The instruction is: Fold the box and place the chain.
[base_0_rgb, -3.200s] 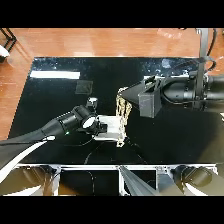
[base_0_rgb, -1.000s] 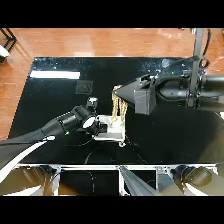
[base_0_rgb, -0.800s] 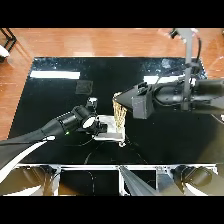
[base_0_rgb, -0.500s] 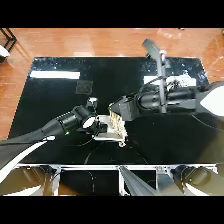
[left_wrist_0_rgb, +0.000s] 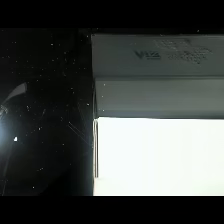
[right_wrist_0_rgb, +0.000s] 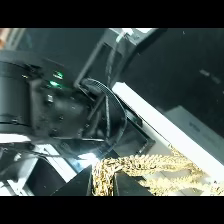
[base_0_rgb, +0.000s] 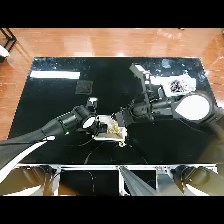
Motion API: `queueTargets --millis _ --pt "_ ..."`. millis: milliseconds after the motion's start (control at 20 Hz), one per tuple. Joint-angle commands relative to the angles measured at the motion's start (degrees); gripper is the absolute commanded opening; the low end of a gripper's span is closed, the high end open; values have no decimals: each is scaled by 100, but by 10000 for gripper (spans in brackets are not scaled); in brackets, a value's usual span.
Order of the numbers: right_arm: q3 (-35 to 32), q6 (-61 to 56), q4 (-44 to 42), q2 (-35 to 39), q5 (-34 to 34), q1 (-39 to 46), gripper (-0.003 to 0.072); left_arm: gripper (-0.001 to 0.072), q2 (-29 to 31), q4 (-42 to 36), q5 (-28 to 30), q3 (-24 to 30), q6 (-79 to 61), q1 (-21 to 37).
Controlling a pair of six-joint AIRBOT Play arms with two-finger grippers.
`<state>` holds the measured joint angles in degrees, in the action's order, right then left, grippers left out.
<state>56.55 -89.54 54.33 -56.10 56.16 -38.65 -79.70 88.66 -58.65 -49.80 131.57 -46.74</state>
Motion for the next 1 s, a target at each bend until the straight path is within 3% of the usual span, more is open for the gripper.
queueTargets --millis 0,50,100,150,350,500,750,950 --pt "-101 -2 39 -87 -70 -68 201 25 -4 28 9 2 -2 0" --pt "-98 0 42 -83 4 4 446 25 -4 42 9 2 -2 0" --pt "-98 17 68 -55 190 142 618 25 -4 44 7 2 -4 0" --pt "-98 142 118 9 420 306 649 25 -4 42 4 2 -2 0" --pt "-111 592 1432 614 1390 1274 649 25 -4 42 -11 2 -2 0" --pt "-675 1067 2337 831 1344 1722 649 25 -4 39 -11 2 -2 0" --pt "-2479 2938 1325 826 -212 1370 648 25 -4 39 -11 2 -2 0" --pt "-3418 4905 938 828 -1394 579 649 25 -4 35 -26 2 0 0"
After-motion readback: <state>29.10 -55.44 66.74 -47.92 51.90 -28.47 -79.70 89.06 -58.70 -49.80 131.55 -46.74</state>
